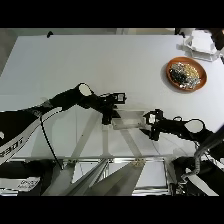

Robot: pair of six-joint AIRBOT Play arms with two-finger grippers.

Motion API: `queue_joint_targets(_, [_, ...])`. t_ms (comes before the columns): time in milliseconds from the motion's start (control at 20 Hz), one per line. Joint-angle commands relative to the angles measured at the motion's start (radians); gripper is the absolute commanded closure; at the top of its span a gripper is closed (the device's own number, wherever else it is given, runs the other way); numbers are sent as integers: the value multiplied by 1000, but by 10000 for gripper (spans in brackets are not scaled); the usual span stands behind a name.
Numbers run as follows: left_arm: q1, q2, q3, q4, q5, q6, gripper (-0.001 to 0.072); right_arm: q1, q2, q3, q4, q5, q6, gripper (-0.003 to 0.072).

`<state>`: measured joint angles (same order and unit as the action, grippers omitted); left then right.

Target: Fold the box and place the chain.

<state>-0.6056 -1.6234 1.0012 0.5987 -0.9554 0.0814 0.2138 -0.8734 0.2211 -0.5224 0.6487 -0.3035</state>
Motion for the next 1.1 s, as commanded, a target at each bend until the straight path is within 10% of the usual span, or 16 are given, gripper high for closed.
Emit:
queue_joint_targets(0, [-1, 1, 0, 0, 1, 0, 698, -42, -39, 7, 16, 45, -44, 83])
queue_joint_targets(1050, [-1, 1, 0, 0, 0, 0, 698, -137, -39, 57, 4, 223, -100, -26])
